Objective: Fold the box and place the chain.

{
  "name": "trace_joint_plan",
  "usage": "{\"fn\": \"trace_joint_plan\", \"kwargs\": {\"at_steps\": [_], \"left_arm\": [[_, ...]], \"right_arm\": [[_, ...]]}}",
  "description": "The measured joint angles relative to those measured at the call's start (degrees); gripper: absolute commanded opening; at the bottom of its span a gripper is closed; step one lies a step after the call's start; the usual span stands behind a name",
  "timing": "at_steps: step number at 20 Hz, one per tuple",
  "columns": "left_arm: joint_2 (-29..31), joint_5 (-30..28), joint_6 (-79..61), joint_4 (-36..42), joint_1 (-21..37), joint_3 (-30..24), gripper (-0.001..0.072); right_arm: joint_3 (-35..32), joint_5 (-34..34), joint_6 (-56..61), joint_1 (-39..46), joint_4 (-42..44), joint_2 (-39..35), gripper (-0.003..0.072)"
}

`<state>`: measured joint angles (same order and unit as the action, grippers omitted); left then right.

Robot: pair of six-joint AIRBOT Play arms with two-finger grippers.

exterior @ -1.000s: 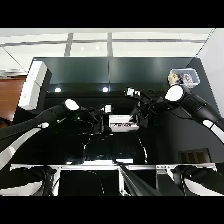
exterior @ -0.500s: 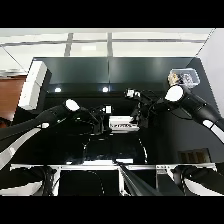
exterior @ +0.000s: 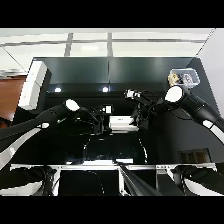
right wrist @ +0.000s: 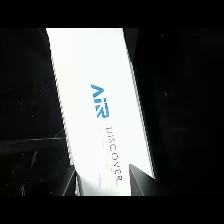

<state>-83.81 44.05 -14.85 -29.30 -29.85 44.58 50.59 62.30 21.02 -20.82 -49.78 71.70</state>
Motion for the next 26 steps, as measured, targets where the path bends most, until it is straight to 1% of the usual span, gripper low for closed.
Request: {"fn": "trace_joint_plan", "kwargs": {"at_steps": [20,23,24,25,26], "left_arm": [[0.0,0.11,-0.02,-0.04,-0.04,0.0,0.0484],[0.0,0.02,0.15,0.04,-0.04,0.0,0.0484],[0.0,-0.35,0.22,0.17,-0.04,0.0,0.0484],[0.0,-0.66,0.22,0.17,0.0,0.0,0.0484],[0.0,-0.48,0.22,0.17,0.0,0.0,0.0484]], "right_arm": [[-2.19,0.68,1.27,0.0,0.02,-0.11,0.0377],[-1.64,2.71,4.61,0.5,-1.03,-1.25,0.0373],[-1.22,3.5,6.84,1.09,-0.98,-1.97,0.0221],[-0.85,4.28,9.84,2.08,-0.42,-2.8,0.0008],[-0.59,6.14,13.0,3.28,-0.28,-3.45,0.0012]]}}
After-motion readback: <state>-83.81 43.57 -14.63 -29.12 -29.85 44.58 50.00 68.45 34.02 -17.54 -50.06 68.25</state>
